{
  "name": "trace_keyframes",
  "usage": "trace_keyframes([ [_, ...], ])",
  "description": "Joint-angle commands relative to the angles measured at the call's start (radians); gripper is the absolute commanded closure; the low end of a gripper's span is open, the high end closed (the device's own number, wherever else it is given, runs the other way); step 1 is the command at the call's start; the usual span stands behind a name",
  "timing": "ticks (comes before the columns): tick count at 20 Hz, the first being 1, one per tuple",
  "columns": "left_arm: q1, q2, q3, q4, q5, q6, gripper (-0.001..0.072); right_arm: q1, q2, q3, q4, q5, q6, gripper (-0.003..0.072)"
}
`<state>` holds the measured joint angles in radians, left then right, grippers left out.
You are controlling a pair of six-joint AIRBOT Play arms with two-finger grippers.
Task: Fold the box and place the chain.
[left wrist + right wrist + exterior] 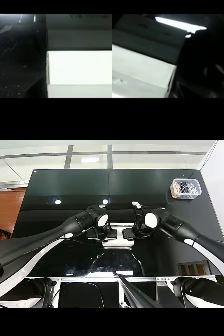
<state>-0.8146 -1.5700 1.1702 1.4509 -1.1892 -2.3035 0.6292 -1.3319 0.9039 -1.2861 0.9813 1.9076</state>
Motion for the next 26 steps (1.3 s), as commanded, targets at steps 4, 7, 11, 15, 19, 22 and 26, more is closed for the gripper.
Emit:
trace_keyframes([
  [4,0.001,-0.001,0.001,0.006,0.003,0.000,0.0682,0.059,-0.055,0.018,-0.096,0.043,0.241,0.0337],
  [7,0.001,-0.001,0.001,0.006,0.003,0.000,0.0682,0.058,-0.058,0.018,-0.076,0.048,0.276,0.0406],
  [11,0.001,-0.001,0.001,0.006,0.002,0.000,0.0682,0.058,-0.058,0.018,-0.074,0.053,0.286,0.0676],
  [15,0.001,-0.001,0.001,0.006,0.003,0.000,0.0682,0.058,-0.058,0.018,-0.058,0.043,0.286,0.0482],
  [19,0.001,-0.001,0.001,0.006,0.002,0.000,0.0682,0.058,-0.058,0.018,-0.054,0.042,0.280,0.0672],
  [22,0.001,-0.001,0.001,0.006,0.002,0.000,0.0682,0.058,-0.048,0.018,-0.049,0.041,0.271,0.0311],
  [26,0.001,-0.001,0.001,0.006,0.002,0.000,0.0682,0.057,0.105,0.021,-0.071,0.132,0.118,0.0313],
])
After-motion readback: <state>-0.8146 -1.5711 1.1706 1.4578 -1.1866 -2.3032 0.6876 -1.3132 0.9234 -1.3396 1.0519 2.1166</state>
